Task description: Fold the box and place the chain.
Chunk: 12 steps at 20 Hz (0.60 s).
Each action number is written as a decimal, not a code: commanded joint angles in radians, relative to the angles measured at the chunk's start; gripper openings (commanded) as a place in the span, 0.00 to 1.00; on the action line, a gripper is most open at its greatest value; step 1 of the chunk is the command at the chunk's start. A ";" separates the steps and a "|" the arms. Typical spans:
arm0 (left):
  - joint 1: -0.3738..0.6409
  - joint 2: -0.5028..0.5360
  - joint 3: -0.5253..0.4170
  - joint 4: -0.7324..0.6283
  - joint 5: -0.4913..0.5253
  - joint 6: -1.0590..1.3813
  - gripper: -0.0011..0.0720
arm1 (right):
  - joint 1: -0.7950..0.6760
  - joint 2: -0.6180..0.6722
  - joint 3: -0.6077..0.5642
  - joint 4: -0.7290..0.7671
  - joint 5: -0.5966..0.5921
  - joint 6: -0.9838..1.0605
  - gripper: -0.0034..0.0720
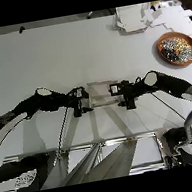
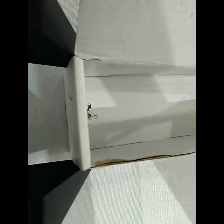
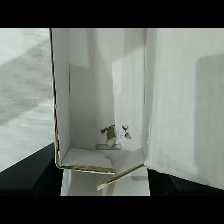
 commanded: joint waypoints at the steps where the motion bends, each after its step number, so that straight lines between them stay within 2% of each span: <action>1: 0.000 0.000 0.000 -0.001 0.002 0.001 0.13 | 0.000 0.002 0.001 0.009 -0.006 -0.014 0.57; 11: 0.000 0.000 0.000 -0.001 0.002 0.001 0.13 | 0.000 0.002 0.001 0.011 0.002 -0.011 0.58; 12: 0.000 0.000 0.000 -0.001 0.002 0.001 0.13 | 0.000 0.003 0.001 0.011 0.004 -0.010 0.76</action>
